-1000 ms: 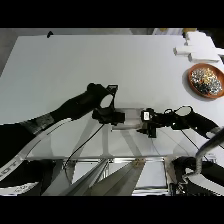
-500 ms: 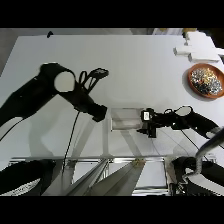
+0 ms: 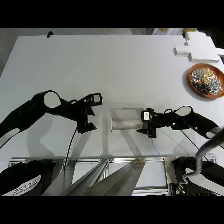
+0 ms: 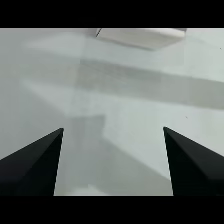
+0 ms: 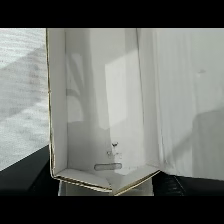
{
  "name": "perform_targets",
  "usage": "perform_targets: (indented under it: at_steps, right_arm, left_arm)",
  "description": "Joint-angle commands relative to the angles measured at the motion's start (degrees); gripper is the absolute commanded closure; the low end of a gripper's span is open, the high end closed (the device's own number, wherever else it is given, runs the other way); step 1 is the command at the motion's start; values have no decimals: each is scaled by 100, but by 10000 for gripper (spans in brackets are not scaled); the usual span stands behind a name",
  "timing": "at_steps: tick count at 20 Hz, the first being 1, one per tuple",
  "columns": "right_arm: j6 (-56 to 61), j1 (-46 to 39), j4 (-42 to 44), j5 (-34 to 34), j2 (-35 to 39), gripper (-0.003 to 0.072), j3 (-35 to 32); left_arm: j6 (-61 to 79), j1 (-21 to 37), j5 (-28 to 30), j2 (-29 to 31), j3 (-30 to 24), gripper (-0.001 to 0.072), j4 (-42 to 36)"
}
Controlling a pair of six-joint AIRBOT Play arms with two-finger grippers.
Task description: Fold the box and place the chain.
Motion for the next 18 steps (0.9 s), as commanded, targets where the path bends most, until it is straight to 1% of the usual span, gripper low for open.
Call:
perform_targets:
  at_steps: [1, 4, 7, 10, 14, 18]
  right_arm:
    - [0, 0, 0, 0, -4, 347, 0]
    - [0, 0, 2, 2, -2, 347, 0]
    - [0, 0, 2, 2, -2, 347, 0]
    - [0, 0, 0, 0, -4, 347, 0]
    - [0, 0, 0, 0, -2, 347, 0]
    - [0, 0, 0, 0, -2, 347, 0]
  left_arm:
    - [2503, 81, 656, -372, -361, 11, -1399]
    - [3069, -55, 885, -686, -361, 11, -1554]
    - [3213, -304, 1091, -872, -361, 11, -1779]
    - [3252, -551, 1475, -1027, -361, 12, -2072]
    - [3274, -737, 1624, -1141, -361, 12, -2159]
    - [3453, -920, 1834, -1141, -361, 11, -2575]
